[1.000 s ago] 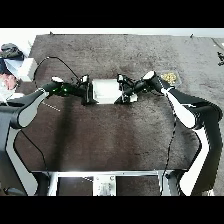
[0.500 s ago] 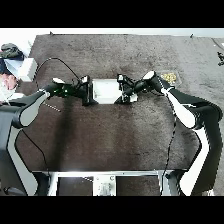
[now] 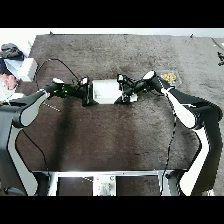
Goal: Fold the box and place the chain.
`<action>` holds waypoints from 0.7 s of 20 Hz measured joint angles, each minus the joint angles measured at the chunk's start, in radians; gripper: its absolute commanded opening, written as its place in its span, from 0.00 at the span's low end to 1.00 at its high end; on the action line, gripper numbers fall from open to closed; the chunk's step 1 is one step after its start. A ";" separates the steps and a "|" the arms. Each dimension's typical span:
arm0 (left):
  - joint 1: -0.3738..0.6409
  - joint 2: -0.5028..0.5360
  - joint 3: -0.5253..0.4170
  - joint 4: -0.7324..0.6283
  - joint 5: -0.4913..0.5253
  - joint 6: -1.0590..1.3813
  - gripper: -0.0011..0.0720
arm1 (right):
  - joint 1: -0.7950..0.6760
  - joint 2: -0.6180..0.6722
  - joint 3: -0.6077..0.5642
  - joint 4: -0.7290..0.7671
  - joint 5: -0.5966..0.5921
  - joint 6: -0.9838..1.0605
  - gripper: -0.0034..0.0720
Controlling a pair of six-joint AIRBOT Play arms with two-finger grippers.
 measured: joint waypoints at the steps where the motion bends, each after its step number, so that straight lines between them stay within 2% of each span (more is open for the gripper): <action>1: 0.000 0.000 0.000 0.000 -0.002 0.001 0.64 | 0.000 0.000 0.000 0.000 0.000 0.000 0.66; 2: 0.000 0.000 0.000 0.000 -0.004 0.000 0.47 | 0.000 0.000 0.000 0.000 0.000 0.000 0.66; 14: 0.000 0.000 0.000 0.003 -0.005 -0.040 0.46 | 0.000 0.000 0.000 0.000 0.000 0.000 0.66</action>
